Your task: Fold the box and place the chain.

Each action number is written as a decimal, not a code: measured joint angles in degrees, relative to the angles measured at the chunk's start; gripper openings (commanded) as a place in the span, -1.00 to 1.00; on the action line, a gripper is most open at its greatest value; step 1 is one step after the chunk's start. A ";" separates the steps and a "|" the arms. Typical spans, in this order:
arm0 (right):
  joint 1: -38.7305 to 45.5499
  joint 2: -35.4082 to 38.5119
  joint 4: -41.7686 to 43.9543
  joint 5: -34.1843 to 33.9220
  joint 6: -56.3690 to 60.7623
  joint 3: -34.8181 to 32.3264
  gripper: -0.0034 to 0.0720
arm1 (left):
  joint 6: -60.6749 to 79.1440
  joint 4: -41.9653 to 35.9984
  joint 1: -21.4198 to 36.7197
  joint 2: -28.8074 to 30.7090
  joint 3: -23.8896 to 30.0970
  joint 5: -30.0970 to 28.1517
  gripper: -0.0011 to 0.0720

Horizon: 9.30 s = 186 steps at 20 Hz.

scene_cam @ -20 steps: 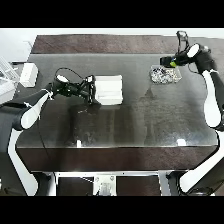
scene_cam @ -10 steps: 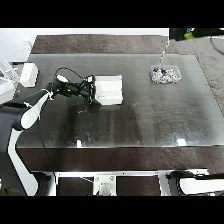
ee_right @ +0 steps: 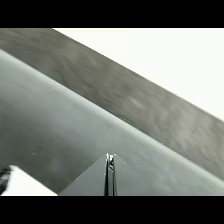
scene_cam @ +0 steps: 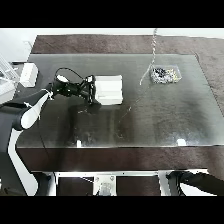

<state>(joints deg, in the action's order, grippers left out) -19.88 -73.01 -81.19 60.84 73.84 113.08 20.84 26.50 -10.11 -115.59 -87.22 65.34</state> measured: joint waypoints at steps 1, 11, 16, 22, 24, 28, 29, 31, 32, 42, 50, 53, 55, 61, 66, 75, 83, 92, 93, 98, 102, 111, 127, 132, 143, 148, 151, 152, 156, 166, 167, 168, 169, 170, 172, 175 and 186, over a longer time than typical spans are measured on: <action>-1.57 0.37 0.00 -0.22 -0.44 0.00 -0.89 | 0.00 0.00 0.00 0.00 -0.02 0.00 0.49; -11.98 0.07 0.26 -1.53 -1.40 -0.13 -0.89 | 0.00 0.00 0.00 0.00 -0.02 0.02 0.49; -13.57 -2.56 2.23 -1.68 -1.36 -1.53 -0.89 | 0.00 0.00 0.00 0.00 -0.02 0.07 0.49; -13.97 -6.67 5.01 -1.73 -1.22 -4.00 -0.89 | 0.00 0.00 0.00 0.00 -0.02 0.07 0.49; -14.01 -8.15 5.40 -1.73 -1.22 -5.20 -0.89 | 0.00 0.00 0.00 0.00 -0.02 0.09 0.49; -14.01 -11.08 5.79 -2.32 -0.87 -9.53 -0.90 | 0.00 0.00 0.02 0.00 0.00 0.11 0.49; -13.99 -11.82 5.84 -2.97 -0.72 -11.26 -0.90 | 0.00 0.00 0.02 0.00 0.00 0.11 0.49; -13.68 -13.55 6.08 -5.62 -0.57 -15.47 -0.90 | 0.00 0.00 0.02 0.00 -0.02 0.11 0.49; -13.38 -14.49 6.34 -6.91 -0.55 -17.35 -0.90 | 0.00 0.00 0.02 0.00 -0.02 0.11 0.49; -9.86 -23.19 11.43 -14.19 -0.55 -25.62 0.45 | 0.00 0.00 0.02 0.00 0.00 0.11 0.49; 2.84 -11.26 11.58 -10.43 0.72 -27.26 0.41 | 0.00 0.00 0.02 0.00 0.00 0.09 0.49; 10.32 -9.92 11.61 -12.35 3.69 -31.15 0.41 | 0.00 0.00 0.02 0.00 -0.02 0.09 0.49; 14.23 -10.29 12.17 -15.98 5.70 -35.08 0.41 | 0.00 0.00 0.02 0.00 0.00 0.09 0.49; 19.89 -16.09 16.31 -27.98 8.15 -42.62 0.42 | 0.00 0.00 0.02 0.00 -0.02 0.09 0.49; 20.74 -22.18 21.33 -35.85 8.55 -43.69 0.42 | 0.00 0.00 0.02 0.00 0.00 0.09 0.49; 19.06 -28.48 29.20 -43.12 8.59 -41.55 -0.52 | 0.00 0.00 0.02 0.00 0.00 0.07 0.49; 18.58 -27.06 29.81 -45.03 8.41 -39.50 -0.90 | 0.00 -0.02 0.02 0.00 0.00 0.07 0.49; 11.50 -8.46 21.75 -45.22 8.04 -39.28 -0.90 | 0.00 0.00 0.02 0.00 0.00 0.07 0.49; 10.36 -6.21 20.52 -45.24 8.04 -39.28 -0.90 | 0.00 0.00 0.02 0.00 0.00 0.07 0.49; 3.17 3.74 14.23 -47.54 7.98 -39.26 -0.90 | 0.00 -0.02 0.02 0.00 0.00 0.07 0.49; -2.05 7.74 9.92 -49.13 8.00 -38.53 -0.90 | 0.00 0.00 0.04 0.00 0.00 0.07 0.49; -9.33 9.25 7.23 -49.70 8.00 -38.18 -0.90 | 0.02 0.00 0.04 0.00 0.00 0.07 0.49; -11.08 -0.37 8.63 -47.36 10.01 -46.49 0.07 | 0.00 0.00 0.04 0.00 0.00 0.09 0.49; -10.69 -2.12 8.66 -47.32 10.08 -47.39 0.08 | 0.00 0.00 0.04 0.00 -0.02 0.09 0.49; 7.26 -3.63 8.55 -46.18 16.83 -54.47 0.47 | 0.00 0.00 0.02 0.00 0.00 0.07 0.49; 15.10 -10.95 9.55 -50.03 21.62 -55.17 0.47 | 0.00 0.00 0.02 0.00 0.00 0.07 0.49; 16.61 -16.61 9.86 -50.93 22.58 -52.78 0.47 | 0.00 0.00 0.04 0.00 0.00 0.07 0.49; 16.96 -18.49 9.90 -51.15 22.73 -51.69 0.47 | 0.00 0.00 0.04 0.00 0.00 0.07 0.49; 17.49 -24.33 10.12 -51.63 23.10 -46.93 0.47 | 0.00 0.00 0.04 0.00 0.00 0.04 0.49; 18.16 -31.36 10.23 -48.09 23.58 -38.56 -0.89 | 0.00 0.00 0.04 0.00 0.00 0.07 0.49; 18.18 -31.47 10.23 -48.02 23.61 -38.29 -0.90 | 0.00 0.00 0.02 0.00 0.00 0.07 0.49; 18.18 -31.54 10.23 -47.98 23.61 -38.03 -0.89 | 0.02 0.00 0.04 0.00 0.00 0.07 0.49; 18.18 -31.47 10.25 -47.84 23.63 -37.86 -0.89 | 0.02 0.00 0.02 0.00 0.00 0.07 0.49; 18.10 -30.95 10.21 -47.41 23.67 -37.75 -0.90 | 0.00 0.00 0.02 0.00 0.00 0.07 0.49; 17.42 -28.55 10.21 -47.25 23.69 -37.55 -0.90 | 0.02 0.00 0.02 0.00 0.00 0.07 0.49; 15.91 -22.40 10.08 -46.90 23.10 -37.42 -0.90 | 0.02 0.00 0.04 0.00 0.00 0.07 0.49; 3.19 2.01 9.99 -46.73 12.55 -37.38 -0.90 | 0.00 0.00 0.04 0.00 -0.02 0.04 0.49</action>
<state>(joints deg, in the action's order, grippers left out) -16.69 -71.00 -71.20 14.11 86.39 75.70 20.84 26.50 -10.07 -115.59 -87.24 65.39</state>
